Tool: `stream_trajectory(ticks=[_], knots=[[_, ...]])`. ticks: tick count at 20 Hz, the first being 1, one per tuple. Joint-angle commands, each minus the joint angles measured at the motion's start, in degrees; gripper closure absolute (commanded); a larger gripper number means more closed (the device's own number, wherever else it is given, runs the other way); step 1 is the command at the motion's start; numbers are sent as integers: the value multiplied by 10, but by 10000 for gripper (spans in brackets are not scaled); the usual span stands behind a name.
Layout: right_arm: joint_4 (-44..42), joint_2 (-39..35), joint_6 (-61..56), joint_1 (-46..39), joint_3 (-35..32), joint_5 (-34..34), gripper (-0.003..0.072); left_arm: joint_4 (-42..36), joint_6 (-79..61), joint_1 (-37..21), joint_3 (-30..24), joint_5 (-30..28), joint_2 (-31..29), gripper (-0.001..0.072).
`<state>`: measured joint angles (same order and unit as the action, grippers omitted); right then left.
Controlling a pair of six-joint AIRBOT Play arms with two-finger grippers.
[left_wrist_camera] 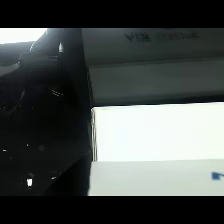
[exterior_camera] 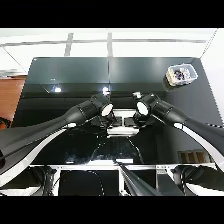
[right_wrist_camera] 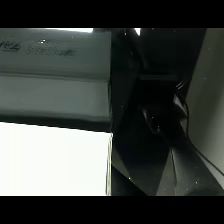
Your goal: Fold the box and place the chain.
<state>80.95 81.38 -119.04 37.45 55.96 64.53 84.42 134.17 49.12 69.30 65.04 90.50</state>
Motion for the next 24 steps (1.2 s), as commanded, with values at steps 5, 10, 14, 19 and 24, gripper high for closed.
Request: stream_trajectory(ticks=[5, 10, 14, 19, 24], knots=[[-3, -8, 7, 0, 5, 23, 348, 2, -2, 0, 0, 0, 0, 687], [24, -109, 43, 0, 5, 44, 348, 2, -2, 0, 0, 0, 0, 687], [142, -229, 44, -13, 5, 68, 349, 9, -20, -2, 0, -10, 1, 688], [365, -255, 45, -106, -2, 17, 350, 36, 1, -10, 1, -13, 1, 690], [288, -215, 35, -285, -36, -268, -30, 47, 0, -10, 1, -15, 1, 688]])
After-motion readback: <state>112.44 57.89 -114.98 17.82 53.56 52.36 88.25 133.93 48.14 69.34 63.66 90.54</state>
